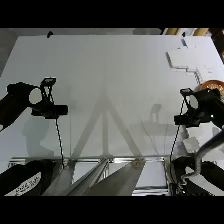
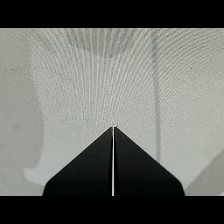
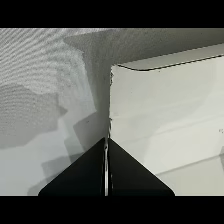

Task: Fold the box and place the chain.

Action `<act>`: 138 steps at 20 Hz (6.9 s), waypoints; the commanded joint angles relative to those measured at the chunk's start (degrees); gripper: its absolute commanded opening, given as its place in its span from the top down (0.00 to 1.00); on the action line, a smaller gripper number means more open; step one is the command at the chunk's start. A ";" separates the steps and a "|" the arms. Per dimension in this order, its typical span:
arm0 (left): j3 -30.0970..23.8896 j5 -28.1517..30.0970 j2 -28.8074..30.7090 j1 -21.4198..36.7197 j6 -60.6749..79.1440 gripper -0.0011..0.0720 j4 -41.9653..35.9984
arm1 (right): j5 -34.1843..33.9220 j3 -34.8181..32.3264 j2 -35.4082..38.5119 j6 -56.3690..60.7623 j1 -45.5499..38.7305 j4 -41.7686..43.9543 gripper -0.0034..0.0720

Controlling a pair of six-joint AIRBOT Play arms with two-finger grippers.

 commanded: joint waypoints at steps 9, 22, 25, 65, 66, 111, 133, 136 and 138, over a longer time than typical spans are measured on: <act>-0.02 0.02 -0.02 0.02 0.00 0.97 0.02 | -1.01 0.00 0.00 0.00 -0.02 0.02 0.94; 0.00 0.02 -0.02 0.02 0.00 0.97 0.00 | -6.99 0.04 0.00 -13.25 -14.86 -21.57 0.94; 0.00 0.02 -0.02 0.02 0.00 0.97 0.00 | -7.78 0.04 0.00 -20.68 -27.28 -21.62 0.91; 0.00 4.11 -0.02 0.02 0.00 0.97 0.00 | -19.06 -15.63 28.83 -27.87 -1.66 32.79 0.94; 0.00 4.44 -0.02 0.02 0.00 0.97 0.00 | -19.47 -15.63 28.83 -27.87 -1.01 32.79 0.94; 18.73 6.84 -34.88 -17.84 79.52 0.56 -69.31 | -18.32 -15.63 28.83 -27.87 -0.68 33.22 0.94; 16.94 3.74 -12.37 -21.86 83.62 0.99 -44.57 | -13.53 -2.47 33.73 -37.20 -0.70 41.35 0.47; 12.07 10.49 -10.91 -21.86 83.76 0.99 -43.36 | -10.86 -2.47 34.71 -37.18 -0.68 41.38 0.48; 9.03 13.73 -12.68 -21.38 88.17 0.99 -43.47 | -10.71 -2.47 34.69 -37.18 -0.68 41.38 0.48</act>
